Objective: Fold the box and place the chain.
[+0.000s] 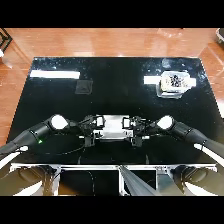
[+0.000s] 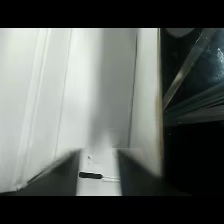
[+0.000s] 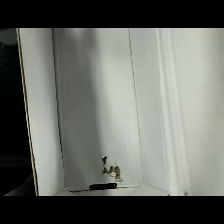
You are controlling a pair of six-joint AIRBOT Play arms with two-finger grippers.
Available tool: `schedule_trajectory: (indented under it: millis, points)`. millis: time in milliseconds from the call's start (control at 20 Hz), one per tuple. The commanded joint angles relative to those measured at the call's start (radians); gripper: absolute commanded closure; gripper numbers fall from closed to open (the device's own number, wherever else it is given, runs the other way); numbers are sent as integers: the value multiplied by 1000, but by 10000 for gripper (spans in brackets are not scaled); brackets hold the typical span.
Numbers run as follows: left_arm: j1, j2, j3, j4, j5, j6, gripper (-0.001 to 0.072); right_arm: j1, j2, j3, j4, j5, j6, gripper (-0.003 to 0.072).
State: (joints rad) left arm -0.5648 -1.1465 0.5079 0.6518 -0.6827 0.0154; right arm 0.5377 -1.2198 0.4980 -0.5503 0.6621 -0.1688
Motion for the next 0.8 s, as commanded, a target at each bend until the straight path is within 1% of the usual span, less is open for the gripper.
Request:
schedule_trajectory:
  millis: [0,50,100,150,250,350,400,500,550,700,750]
  points:
    - [0,0,2,-2,0,0,327,0,0,0,0,0,1,257]
    - [1,4,5,4,-1,-4,524,0,0,0,1,0,1,257]
    - [6,13,10,40,-4,-32,695,0,0,0,1,0,1,257]
    - [18,29,13,68,-4,-111,694,0,0,0,1,0,1,257]
    - [57,79,13,78,-14,-226,694,0,0,0,1,0,1,257]
    - [120,158,13,78,-57,-280,693,0,0,0,1,-2,2,257]
    - [162,192,13,79,-82,-355,693,0,0,0,1,-5,5,257]
    - [277,244,13,106,-174,-529,693,0,0,0,2,-5,5,257]
    - [346,262,13,110,-240,-591,692,0,0,0,2,-5,5,257]
    - [538,274,13,115,-475,-629,692,0,0,0,2,-5,5,257]
    - [592,274,12,131,-514,-646,692,0,0,0,2,-5,5,257]
